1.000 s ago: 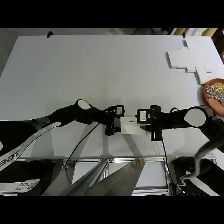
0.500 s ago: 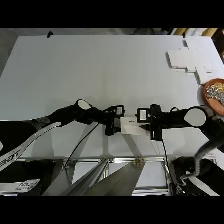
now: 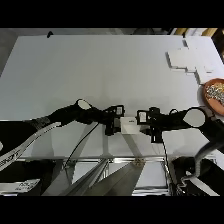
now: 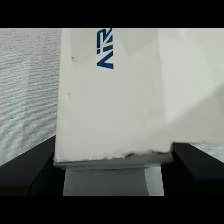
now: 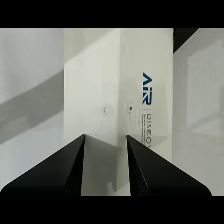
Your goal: Fold the box and place the chain.
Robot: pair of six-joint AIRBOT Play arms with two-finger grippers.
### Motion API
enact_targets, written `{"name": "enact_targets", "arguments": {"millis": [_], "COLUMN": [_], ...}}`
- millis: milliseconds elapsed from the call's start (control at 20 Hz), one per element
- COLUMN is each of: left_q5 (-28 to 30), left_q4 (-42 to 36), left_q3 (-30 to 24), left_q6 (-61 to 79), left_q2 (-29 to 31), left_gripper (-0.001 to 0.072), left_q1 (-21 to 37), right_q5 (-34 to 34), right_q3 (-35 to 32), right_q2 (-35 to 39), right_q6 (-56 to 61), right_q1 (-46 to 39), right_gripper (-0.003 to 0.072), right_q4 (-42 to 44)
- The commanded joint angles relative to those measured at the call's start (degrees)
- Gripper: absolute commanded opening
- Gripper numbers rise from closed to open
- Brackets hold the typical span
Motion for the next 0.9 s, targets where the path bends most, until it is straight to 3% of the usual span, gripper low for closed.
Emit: {"name": "enact_targets", "arguments": {"millis": [0, 100, 250, 450, 650, 850], "left_q5": [0.02, 0.02, 0.02, 0.04, 0.02, 0.02], "left_q4": [0.00, 0.00, 0.00, 0.00, 0.00, 0.00], "left_q3": [0.02, 0.02, 0.02, 0.02, 0.02, 0.02], "left_q6": [0.02, 0.02, 0.02, 0.02, 0.02, 0.02], "left_q2": [0.04, 0.04, 0.04, 0.04, 0.04, 0.04], "left_gripper": [0.0312, 0.0312, 0.0312, 0.0312, 0.0312, 0.0312], "left_q1": [0.02, 0.02, 0.02, 0.02, 0.02, 0.02], "right_q5": [-2.49, -4.07, -5.92, -6.16, -6.10, -6.84], "right_q3": [-1.03, -1.03, -1.03, -1.03, -1.05, -1.51], "right_q2": [-0.02, 0.11, 1.05, 3.08, 3.13, 3.08], "right_q6": [0.04, 0.04, 0.02, 0.31, 0.44, 0.46], "right_q1": [0.04, 0.04, 0.04, 0.02, 0.02, 0.02], "right_gripper": [0.0290, 0.0288, 0.0214, 0.0212, 0.0034, 0.0034], "right_q4": [-2.86, -2.95, -2.99, -2.95, -3.08, -4.57]}}
